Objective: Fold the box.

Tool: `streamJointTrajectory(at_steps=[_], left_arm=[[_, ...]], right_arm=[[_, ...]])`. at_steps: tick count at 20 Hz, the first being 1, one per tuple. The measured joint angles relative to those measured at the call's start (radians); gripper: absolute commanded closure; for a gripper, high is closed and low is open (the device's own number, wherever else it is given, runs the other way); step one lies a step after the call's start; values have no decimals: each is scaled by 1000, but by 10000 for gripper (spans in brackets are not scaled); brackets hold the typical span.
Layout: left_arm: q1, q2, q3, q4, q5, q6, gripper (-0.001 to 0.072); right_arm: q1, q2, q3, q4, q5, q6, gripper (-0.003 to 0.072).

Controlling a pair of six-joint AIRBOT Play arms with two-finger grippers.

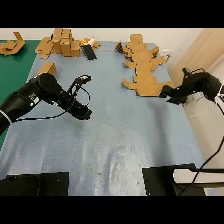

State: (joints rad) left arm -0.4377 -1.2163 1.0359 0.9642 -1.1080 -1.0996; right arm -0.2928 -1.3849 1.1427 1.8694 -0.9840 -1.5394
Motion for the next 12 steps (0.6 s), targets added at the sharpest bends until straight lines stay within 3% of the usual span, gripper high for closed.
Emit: streamJointTrajectory(at_steps=[4,9,12], left_arm=[[0,0,0,0,0,0,696],[0,0,0,0,0,0,696],[0,0,0,0,0,0,696]], right_arm=[[-109,-169,221,2,10,-54,124],[-146,-378,464,80,17,-101,125],[-151,-476,563,139,17,-127,179]])
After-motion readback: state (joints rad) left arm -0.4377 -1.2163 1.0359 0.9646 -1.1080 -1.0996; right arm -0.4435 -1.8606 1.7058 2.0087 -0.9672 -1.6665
